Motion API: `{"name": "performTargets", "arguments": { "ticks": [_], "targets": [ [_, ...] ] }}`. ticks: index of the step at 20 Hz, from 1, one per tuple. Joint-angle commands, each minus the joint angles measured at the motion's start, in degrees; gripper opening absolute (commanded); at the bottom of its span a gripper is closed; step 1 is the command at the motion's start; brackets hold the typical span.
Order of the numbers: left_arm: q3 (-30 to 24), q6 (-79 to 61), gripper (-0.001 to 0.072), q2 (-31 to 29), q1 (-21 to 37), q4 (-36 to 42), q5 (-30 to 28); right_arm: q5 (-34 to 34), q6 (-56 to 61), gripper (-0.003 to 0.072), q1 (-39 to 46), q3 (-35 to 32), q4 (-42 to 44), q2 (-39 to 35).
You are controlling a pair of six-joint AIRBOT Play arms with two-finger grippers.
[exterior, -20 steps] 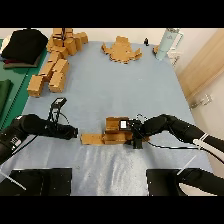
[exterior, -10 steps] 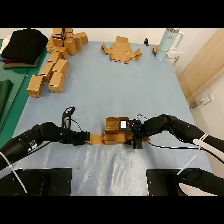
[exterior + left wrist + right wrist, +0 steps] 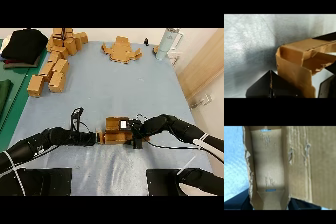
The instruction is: Fold the box.
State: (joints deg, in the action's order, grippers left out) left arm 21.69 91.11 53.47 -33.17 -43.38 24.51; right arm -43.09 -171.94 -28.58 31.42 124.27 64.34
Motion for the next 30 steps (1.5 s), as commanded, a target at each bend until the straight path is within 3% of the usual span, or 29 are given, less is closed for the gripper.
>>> {"name": "performTargets", "arguments": {
  "ticks": [1,2,3,4,18,24,26,28,30],
  "targets": [
    [1.2,-0.2,0.0012,-1.5,-0.7,0.9,-0.4,0.0,0.0,0.0524,0.0,0.0,0.0,0.0],
    [1.5,-0.2,0.0016,-1.9,-0.4,0.9,-0.4,0.0,0.0,0.0524,0.0,0.0,0.0,0.0],
    [1.5,0.1,0.0211,-2.1,0.2,1.0,-0.4,0.0,0.0,0.0524,0.0,0.0,0.0,0.0],
    [1.5,1.1,0.045,-2.0,0.8,1.4,-0.5,0.0,0.0,0.0524,0.0,0.0,0.0,0.0],
    [4.7,-1.2,0.045,-1.9,1.3,6.1,2.7,0.0,0.0,0.0524,0.0,0.0,0.0,0.0],
    [4.7,-4.9,0.045,-1.4,1.4,9.2,-2.1,0.0,0.0,0.0524,0.0,0.0,0.0,0.0],
    [4.7,-4.0,0.0489,-0.6,1.4,10.6,0.6,0.0,0.0,0.0525,0.0,0.0,0.0,0.0],
    [4.7,-4.2,0.049,1.4,1.3,10.6,4.7,0.0,0.0,0.0524,0.0,0.0,0.0,0.0],
    [5.5,-4.1,0.0489,3.8,0.5,10.4,5.2,0.0,0.0,0.0524,0.0,0.0,0.0,0.0]
  ]
}}
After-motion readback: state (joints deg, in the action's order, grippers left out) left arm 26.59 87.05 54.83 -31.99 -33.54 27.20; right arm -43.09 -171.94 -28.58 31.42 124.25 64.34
